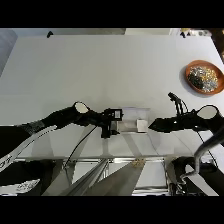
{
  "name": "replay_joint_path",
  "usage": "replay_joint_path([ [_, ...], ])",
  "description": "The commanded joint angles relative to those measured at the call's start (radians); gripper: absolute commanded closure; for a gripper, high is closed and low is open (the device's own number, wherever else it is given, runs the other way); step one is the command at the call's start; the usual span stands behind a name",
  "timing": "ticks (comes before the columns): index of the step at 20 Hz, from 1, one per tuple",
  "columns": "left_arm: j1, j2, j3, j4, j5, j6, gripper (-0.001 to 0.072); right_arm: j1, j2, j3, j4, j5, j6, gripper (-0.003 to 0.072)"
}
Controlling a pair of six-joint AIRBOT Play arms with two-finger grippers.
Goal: Fold the box and place the chain.
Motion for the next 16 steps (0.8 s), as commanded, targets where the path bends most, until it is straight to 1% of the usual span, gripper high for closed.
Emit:
replay_joint_path([
  [1, 0.001, 0.0, 0.0, -0.001, 0.001, -0.001, 0.0436, 0.001, 0.021, 0.005, 0.008, 0.032, 0.004, 0.042],
  [3, 0.001, 0.0, 0.0, -0.001, 0.001, -0.001, 0.0436, 0.001, 0.024, 0.021, -0.01, 0.053, 0.01, 0.042],
  [5, 0.001, 0.0, 0.0, -0.001, 0.001, -0.001, 0.0436, 0.001, 0.024, 0.041, -0.069, 0.058, 0.052, 0.042],
  [7, 0.001, 0.0, 0.0, -0.001, 0.001, -0.001, 0.0436, 0.001, 0.024, 0.042, -0.068, 0.053, 0.062, 0.0415],
  [8, 0.001, 0.0, 0.0, -0.001, 0.001, -0.001, 0.0436, 0.002, 0.024, 0.042, -0.06, 0.053, 0.061, 0.039],
  [9, 0.001, 0.0, 0.0, -0.001, 0.001, -0.001, 0.0436, 0.002, 0.024, 0.042, -0.059, 0.047, 0.062, 0.0347],
  [10, 0.001, 0.0, 0.0, -0.001, 0.001, -0.001, 0.0436, 0.006, 0.024, 0.042, -0.055, 0.03, 0.063, 0.0322],
  [11, 0.001, 0.0, 0.0, -0.001, 0.001, -0.001, 0.0436, 0.026, 0.024, 0.042, -0.053, 0.0, 0.066, 0.0257],
  [13, 0.001, 0.0, 0.0, -0.001, 0.001, -0.001, 0.0436, 0.092, 0.016, 0.043, -0.055, -0.058, 0.13, 0.0249],
  [16, 0.001, 0.0, 0.0, -0.001, 0.001, -0.001, 0.0436, 0.219, -0.032, 0.054, -0.084, -0.132, 0.235, 0.0249],
])
